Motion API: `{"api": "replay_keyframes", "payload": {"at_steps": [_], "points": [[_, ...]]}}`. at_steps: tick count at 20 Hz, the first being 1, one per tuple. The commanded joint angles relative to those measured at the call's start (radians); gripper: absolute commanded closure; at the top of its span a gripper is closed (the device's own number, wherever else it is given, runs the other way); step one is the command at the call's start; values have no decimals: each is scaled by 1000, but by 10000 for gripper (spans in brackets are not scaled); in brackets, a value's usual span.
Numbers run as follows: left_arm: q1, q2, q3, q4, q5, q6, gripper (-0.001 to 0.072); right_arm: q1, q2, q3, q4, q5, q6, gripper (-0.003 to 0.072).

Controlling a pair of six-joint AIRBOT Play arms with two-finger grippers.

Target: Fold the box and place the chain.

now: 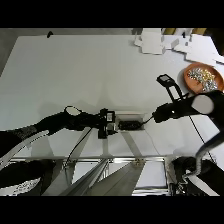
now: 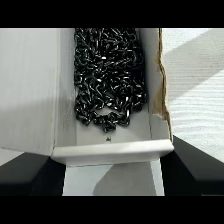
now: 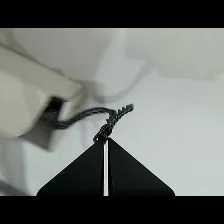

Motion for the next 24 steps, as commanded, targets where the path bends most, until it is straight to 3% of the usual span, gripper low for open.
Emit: {"api": "replay_keyframes", "payload": {"at_steps": [1, 6, 10, 16, 18, 19, 22, 23, 24], "points": [[0, 0, 0, 0, 1, 0, 502, 0, 130, 1, 279, 11, -115, 676], [0, 0, 0, 0, 1, 0, 502, 6, 157, 1, 537, -20, -232, 676], [0, 0, 0, 0, 0, 0, 502, 47, 130, 1, 549, -93, -249, 675], [0, 0, 0, 0, 0, 0, 502, 153, -24, 1, 548, -135, -348, 664], [0, 0, 0, 0, 0, 0, 502, 172, -52, 6, 548, -169, -363, 481], [0, 0, 0, 0, 0, 0, 502, 169, -60, 19, 540, -168, -382, 447], [0, 0, 0, 0, 0, 0, 502, 140, -79, 108, 470, -158, -397, 450], [0, 0, 0, 0, 0, 0, 502, 123, -91, 144, 443, -159, -441, 475], [0, 0, 0, 0, 0, 0, 502, 106, -107, 170, 420, -161, -502, 567]]}}
